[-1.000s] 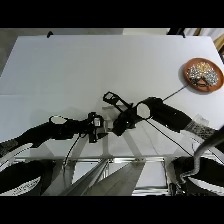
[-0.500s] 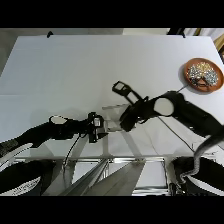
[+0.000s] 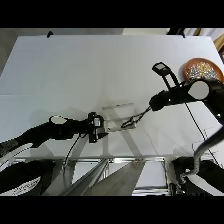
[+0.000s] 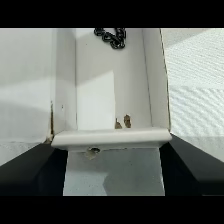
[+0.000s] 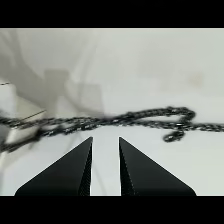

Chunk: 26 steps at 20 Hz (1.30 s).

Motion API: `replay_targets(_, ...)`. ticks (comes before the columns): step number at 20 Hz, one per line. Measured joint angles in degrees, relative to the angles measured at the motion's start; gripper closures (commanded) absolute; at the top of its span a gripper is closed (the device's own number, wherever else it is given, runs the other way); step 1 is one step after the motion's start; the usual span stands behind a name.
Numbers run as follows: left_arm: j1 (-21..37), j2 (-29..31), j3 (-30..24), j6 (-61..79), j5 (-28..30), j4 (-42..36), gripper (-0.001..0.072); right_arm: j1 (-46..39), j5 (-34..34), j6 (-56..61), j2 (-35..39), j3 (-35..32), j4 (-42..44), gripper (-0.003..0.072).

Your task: Fold the box and place the chain.

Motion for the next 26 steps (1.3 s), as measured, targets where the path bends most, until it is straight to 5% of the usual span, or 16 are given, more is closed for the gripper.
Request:
replay_targets(12,0.00,0.00,0.00,-0.02,-0.02,0.00,0.0572,-2.51,-9.57,5.09,-13.31,-0.37,-13.60,0.0475)
replay_targets(26,0.00,0.00,0.00,-0.02,-0.02,0.00,0.0572,-1.11,-9.99,3.19,-17.55,-0.37,-14.49,0.0478)
